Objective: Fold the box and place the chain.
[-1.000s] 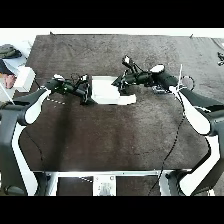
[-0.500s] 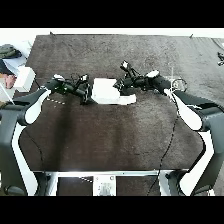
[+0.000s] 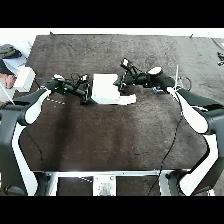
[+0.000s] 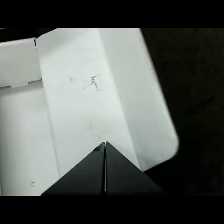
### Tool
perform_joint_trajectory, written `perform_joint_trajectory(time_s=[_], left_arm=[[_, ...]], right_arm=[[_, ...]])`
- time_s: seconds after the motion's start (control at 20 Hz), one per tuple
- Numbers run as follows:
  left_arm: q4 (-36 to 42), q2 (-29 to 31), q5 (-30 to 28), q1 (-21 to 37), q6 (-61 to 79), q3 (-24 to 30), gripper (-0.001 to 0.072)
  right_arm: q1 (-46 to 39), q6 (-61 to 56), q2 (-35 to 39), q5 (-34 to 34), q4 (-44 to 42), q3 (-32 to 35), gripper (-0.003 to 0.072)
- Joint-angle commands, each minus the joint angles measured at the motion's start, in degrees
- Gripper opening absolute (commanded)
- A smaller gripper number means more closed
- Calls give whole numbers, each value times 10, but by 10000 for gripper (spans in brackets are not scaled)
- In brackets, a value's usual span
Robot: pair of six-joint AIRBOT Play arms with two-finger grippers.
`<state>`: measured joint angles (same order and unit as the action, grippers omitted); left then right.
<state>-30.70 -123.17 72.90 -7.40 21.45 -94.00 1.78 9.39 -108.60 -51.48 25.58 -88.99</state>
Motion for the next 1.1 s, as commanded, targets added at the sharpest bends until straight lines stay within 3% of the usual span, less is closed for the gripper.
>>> perform_joint_trajectory(time_s=[0.0, 0.05, 0.15, 0.2, 0.25, 0.3, 0.45, 0.5, 0.55, 1.05], left_arm=[[1, 0, -1, 1, 0, 0, 243], [1, 0, -1, 1, 0, 0, 243], [1, 0, -1, 1, 0, 0, 243], [1, 0, -1, 1, 0, 0, 243], [1, 0, -1, 1, 0, 0, 243], [1, 0, -1, 1, 0, 0, 243], [1, 0, 0, 1, 0, 0, 243], [1, 0, -1, 1, 0, 0, 243], [1, 0, -1, 1, 0, 0, 242], [1, 0, -1, 1, 0, 0, 243]], right_arm=[[-1, -5, 44, -2, 67, 0, 93], [-1, -19, 57, -8, 111, 0, 186], [-1, -26, 69, -41, 188, 0, 185], [-1, -26, 69, -61, 215, 0, 222], [0, -26, 67, -78, 239, 0, 523], [1, -31, 64, -92, 260, 0, 579], [6, -32, 52, -113, 281, 0, 576], [10, -32, 49, -113, 288, 1, 499], [16, -32, 46, -113, 296, 1, 482], [34, -63, 19, -104, 296, 4, 482]])
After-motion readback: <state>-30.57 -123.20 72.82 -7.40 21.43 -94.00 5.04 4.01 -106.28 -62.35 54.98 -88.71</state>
